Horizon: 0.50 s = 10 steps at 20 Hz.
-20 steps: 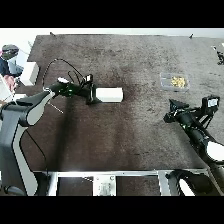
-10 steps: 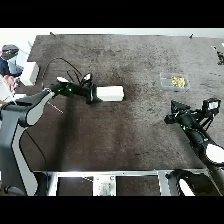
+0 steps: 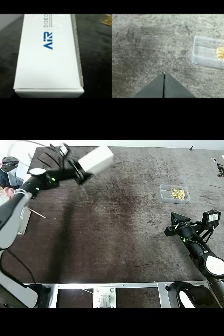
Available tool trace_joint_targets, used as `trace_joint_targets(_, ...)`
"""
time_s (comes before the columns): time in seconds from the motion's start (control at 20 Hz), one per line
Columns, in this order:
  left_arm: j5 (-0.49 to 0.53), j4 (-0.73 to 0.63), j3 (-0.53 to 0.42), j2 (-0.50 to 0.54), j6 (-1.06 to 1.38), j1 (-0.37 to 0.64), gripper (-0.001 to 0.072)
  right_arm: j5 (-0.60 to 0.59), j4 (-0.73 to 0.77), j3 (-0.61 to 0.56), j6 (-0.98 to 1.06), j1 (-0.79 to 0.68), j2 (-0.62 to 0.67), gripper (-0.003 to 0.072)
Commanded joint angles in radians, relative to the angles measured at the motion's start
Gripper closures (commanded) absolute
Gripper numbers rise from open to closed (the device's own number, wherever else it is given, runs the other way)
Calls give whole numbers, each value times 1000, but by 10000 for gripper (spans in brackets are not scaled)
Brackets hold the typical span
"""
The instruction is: Fold the box and place the chain.
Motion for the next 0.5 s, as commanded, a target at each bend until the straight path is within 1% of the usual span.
trace_joint_targets(0.0,373,29,0,108,-234,58,702,0,0,0,0,-1,1,679)
trace_joint_targets(0.05,412,67,0,113,-290,75,702,0,0,0,0,-1,1,678)
trace_joint_targets(0.15,450,187,-21,113,-441,108,702,0,0,0,0,-1,1,679)
trace_joint_targets(0.2,489,246,-49,113,-502,116,702,0,0,0,0,-1,1,678)
trace_joint_targets(0.25,551,287,-85,113,-538,122,702,0,0,0,0,-1,1,679)
trace_joint_targets(0.45,816,286,-260,106,-557,122,701,0,0,0,0,-1,1,678)
